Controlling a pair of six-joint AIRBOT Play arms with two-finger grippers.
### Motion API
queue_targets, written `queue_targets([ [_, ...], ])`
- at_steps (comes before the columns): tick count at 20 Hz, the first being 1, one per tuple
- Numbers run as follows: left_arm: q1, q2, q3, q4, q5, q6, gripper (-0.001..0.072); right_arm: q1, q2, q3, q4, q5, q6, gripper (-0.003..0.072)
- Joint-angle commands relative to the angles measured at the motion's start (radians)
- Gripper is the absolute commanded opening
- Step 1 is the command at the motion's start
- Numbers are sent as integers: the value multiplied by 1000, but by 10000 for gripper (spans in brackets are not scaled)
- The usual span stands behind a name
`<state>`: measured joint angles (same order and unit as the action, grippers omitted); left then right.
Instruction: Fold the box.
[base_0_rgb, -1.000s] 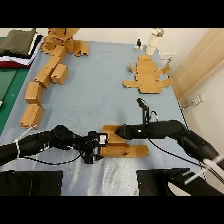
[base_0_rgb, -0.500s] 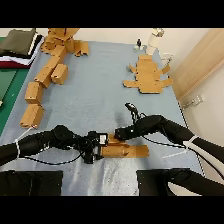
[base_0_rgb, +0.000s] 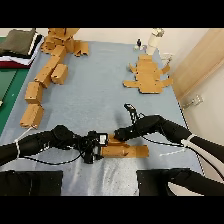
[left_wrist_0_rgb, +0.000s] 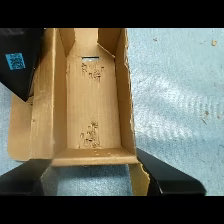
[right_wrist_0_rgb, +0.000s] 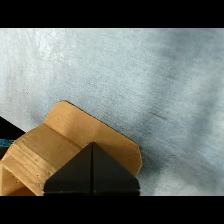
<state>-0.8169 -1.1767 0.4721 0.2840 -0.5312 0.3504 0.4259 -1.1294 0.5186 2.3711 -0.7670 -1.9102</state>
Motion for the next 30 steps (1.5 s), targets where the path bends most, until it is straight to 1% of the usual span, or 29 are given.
queue_targets([
  [1,0,0,0,0,0,1,533,0,27,0,-6,0,-23,3],
  [3,0,0,0,0,0,1,533,0,119,1,-63,4,-24,3],
  [5,0,0,0,0,0,1,533,-1,234,0,-180,-11,18,3],
  [7,0,0,0,0,0,1,533,0,363,0,-322,-93,102,3],
  [9,0,0,0,0,0,0,533,0,461,0,-421,-223,142,3],
  [10,1,0,0,0,0,1,533,0,500,-3,-446,-298,141,3],
  [12,1,0,0,0,0,1,533,5,570,-31,-438,-409,110,4],
  [14,1,0,0,0,0,1,533,38,664,-80,-392,-517,-13,5],
  [15,1,0,0,0,0,1,533,60,711,-110,-389,-551,-68,81],
  [16,1,0,0,0,0,0,533,73,732,-103,-411,-537,-74,344],
  [17,1,0,0,0,0,0,533,75,748,-107,-441,-500,-98,487],
  [19,0,0,0,0,0,1,533,75,735,-122,-483,-389,-201,595],
  [21,0,0,0,0,0,1,533,75,668,-126,-483,-338,-304,596],
  [24,0,0,0,0,0,0,533,75,549,-125,-471,-243,-405,603],
  [26,1,0,0,0,0,1,533,80,484,-125,-465,-224,-507,603],
  [28,0,0,0,0,0,1,533,101,460,-125,-506,-206,-518,602],
  [30,1,0,0,0,0,1,533,116,454,-125,-503,-205,-518,591],
])
